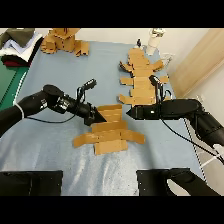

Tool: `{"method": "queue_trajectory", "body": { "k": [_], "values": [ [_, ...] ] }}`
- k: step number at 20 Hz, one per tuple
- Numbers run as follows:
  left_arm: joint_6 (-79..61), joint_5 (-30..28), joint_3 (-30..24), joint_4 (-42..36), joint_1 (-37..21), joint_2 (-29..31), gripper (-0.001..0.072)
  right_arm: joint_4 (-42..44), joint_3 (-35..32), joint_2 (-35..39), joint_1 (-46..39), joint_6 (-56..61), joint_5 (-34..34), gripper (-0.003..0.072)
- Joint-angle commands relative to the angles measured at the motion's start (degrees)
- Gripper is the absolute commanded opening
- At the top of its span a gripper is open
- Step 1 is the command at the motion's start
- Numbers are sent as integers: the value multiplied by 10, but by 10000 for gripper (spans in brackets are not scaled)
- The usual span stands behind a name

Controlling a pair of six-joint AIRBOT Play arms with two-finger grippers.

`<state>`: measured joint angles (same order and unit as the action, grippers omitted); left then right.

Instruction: Fold the box.

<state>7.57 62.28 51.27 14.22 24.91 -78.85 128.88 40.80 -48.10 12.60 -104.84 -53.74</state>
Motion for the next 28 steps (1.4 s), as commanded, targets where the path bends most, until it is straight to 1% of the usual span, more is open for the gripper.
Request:
{"method": "queue_trajectory", "body": {
  "k": [1,3,4,7,10,12,15,17,19,21,22,24,26,28],
  "values": [
    [-90,-72,-60,-25,26,29,11,10,9,0,27,24,-38,4],
    [-122,-77,-88,-42,26,21,11,10,9,0,58,31,-31,4],
    [-135,-79,-92,-42,26,17,11,9,8,-1,75,35,-24,5],
    [-151,-79,-92,-42,26,2,12,3,5,-1,116,50,-5,4],
    [-162,-84,-92,-42,26,-2,12,-23,5,-2,140,65,9,4],
    [-165,-83,-92,-41,26,-3,12,-41,4,-2,146,80,10,5],
    [-170,-75,-92,-42,30,-4,12,-47,4,-2,147,80,12,4],
    [-193,-57,-92,-41,43,-4,12,-64,4,-2,147,91,13,4],
    [-205,-68,-92,-41,59,-4,12,-121,4,-2,147,142,7,5],
    [-207,-82,-92,-42,62,-4,13,-183,-7,-2,147,215,-10,5],
    [-207,-87,-92,-42,61,-4,12,-201,-20,-2,147,243,-22,5],
    [-207,-88,-92,-41,61,-4,12,-198,-52,-2,147,268,-37,4],
    [-207,-92,-92,-41,61,-4,13,-183,-78,-1,147,268,-37,4],
    [-207,-106,-92,-41,61,-4,13,-188,-83,-1,147,268,-35,4]
  ]
}}
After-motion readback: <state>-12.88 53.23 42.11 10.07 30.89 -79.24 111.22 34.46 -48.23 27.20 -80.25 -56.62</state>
